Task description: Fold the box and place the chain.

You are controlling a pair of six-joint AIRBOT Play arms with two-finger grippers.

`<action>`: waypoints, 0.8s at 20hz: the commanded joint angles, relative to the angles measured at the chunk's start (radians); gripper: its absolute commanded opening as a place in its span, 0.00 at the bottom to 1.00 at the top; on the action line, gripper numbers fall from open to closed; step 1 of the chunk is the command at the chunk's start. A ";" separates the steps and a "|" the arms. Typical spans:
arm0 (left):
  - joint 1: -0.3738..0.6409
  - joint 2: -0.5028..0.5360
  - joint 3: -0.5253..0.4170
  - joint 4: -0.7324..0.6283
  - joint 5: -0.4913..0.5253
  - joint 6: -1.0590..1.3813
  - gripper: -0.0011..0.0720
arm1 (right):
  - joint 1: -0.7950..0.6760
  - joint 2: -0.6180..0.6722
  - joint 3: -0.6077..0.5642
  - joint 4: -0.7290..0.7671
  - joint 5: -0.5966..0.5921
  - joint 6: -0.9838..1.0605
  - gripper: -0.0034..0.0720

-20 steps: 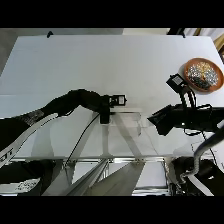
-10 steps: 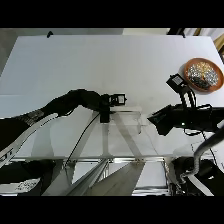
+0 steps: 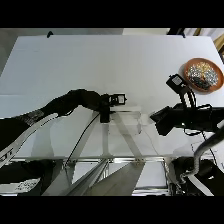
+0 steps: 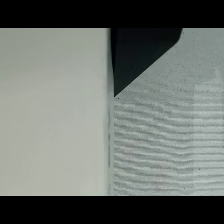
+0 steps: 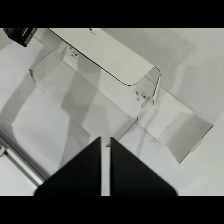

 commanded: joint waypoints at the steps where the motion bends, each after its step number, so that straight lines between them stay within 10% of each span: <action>1: 0.000 0.001 0.001 0.000 0.000 0.000 0.03 | 0.001 -0.001 0.000 0.002 -0.009 -0.069 0.06; 8: 0.000 0.001 0.001 0.000 0.000 0.000 0.03 | 0.026 -0.190 0.000 0.044 -0.023 -0.298 0.10; 11: 0.000 0.001 0.001 0.000 0.000 0.000 0.03 | 0.098 -0.330 0.000 -0.036 0.014 -0.375 0.75; 16: 0.000 0.001 0.001 0.000 0.000 0.000 0.03 | 0.077 -0.369 -0.063 -0.182 0.012 -0.489 0.78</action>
